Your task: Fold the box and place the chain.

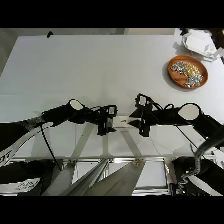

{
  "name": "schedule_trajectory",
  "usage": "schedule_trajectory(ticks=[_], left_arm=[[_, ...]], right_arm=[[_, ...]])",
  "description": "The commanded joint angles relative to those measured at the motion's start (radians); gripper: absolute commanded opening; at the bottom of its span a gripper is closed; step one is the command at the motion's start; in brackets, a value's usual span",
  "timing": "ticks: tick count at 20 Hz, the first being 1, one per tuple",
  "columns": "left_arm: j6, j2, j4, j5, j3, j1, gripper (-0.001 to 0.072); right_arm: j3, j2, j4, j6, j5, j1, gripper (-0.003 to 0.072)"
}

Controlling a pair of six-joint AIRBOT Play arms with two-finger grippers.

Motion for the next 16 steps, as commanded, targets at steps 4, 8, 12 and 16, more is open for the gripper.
schedule_trajectory(ticks=[4,8,12,16], left_arm=[[0.001,0.001,0.000,0.002,0.000,0.000,0.0371],[0.001,0.001,0.000,0.002,0.000,0.000,0.0371],[0.001,0.001,0.000,0.002,0.000,0.000,0.0371],[0.001,0.001,0.000,0.002,0.000,0.001,0.0371]], right_arm=[[-0.078,-0.064,0.260,-0.180,-0.007,-0.002,0.0019],[-0.090,-0.172,0.386,-0.289,-0.023,-0.002,0.0018],[-0.096,-0.193,0.370,-0.289,-0.021,-0.002,0.0018],[-0.144,-0.193,0.373,-0.315,-0.074,-0.002,0.0017]])
